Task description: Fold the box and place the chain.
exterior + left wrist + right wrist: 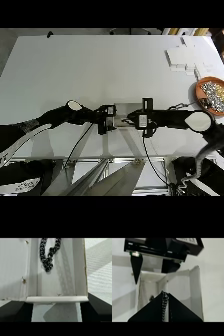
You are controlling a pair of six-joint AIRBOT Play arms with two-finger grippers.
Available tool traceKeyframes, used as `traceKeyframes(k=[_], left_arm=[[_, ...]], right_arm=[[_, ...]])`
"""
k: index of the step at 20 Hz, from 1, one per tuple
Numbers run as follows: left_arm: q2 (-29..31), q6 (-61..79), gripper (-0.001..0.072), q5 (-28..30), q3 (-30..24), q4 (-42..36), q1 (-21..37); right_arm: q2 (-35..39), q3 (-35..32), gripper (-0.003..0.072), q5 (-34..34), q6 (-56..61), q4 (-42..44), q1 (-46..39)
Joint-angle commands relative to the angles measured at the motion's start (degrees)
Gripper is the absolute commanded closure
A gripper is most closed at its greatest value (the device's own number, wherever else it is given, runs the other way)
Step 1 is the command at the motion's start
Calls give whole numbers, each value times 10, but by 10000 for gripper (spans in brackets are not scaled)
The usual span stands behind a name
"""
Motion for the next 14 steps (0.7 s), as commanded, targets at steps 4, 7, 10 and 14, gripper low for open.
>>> traceKeyframes(k=[4, 7, 10, 14], left_arm=[[0, 0, 499, 0, 0, 0, 0], [0, 0, 499, 0, 0, 0, 0], [0, 0, 499, 0, 0, 0, 0], [0, 0, 499, 0, 0, 0, 0]], right_arm=[[-106, 0, 632, -58, 6, 9, 55], [-105, 3, 457, -60, 6, -30, 52], [-57, 12, 457, -8, 6, -102, 13], [12, 13, 461, 110, 6, -144, -99]])
